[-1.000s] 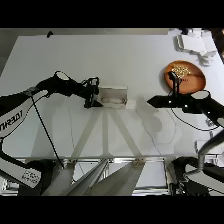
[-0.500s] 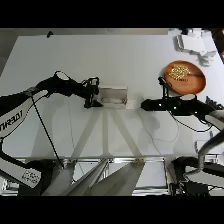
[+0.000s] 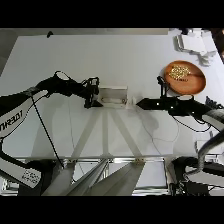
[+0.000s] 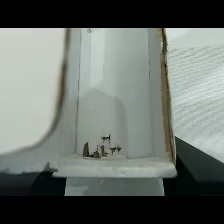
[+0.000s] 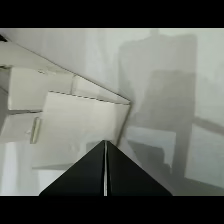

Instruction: Fold the box and place the chain.

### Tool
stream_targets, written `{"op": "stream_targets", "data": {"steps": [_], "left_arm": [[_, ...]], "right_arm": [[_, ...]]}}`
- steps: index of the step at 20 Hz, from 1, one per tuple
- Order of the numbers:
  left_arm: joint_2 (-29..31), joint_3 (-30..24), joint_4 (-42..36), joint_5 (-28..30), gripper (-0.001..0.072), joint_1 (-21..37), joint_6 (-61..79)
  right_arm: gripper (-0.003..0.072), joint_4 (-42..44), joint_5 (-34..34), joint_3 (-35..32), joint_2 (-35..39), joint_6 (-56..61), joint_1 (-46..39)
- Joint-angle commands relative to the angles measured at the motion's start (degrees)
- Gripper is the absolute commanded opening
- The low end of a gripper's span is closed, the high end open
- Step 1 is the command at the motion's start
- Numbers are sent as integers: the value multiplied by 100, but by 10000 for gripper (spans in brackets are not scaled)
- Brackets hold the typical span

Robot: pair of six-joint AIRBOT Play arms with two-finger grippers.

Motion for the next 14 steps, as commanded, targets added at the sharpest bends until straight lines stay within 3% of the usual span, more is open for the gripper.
{"op": "stream_targets", "data": {"steps": [1, 8, 14], "left_arm": [[4, 0, 0, 2, 213, 0, 0], [4, 0, 0, 2, 213, 0, 0], [4, 0, 0, 2, 213, 0, 2]], "right_arm": [[8, -417, -247, -2, 7, 146, 7], [8, -278, 452, -2, 0, 114, 9], [10, 439, 994, -2, 2, -229, 7]]}}
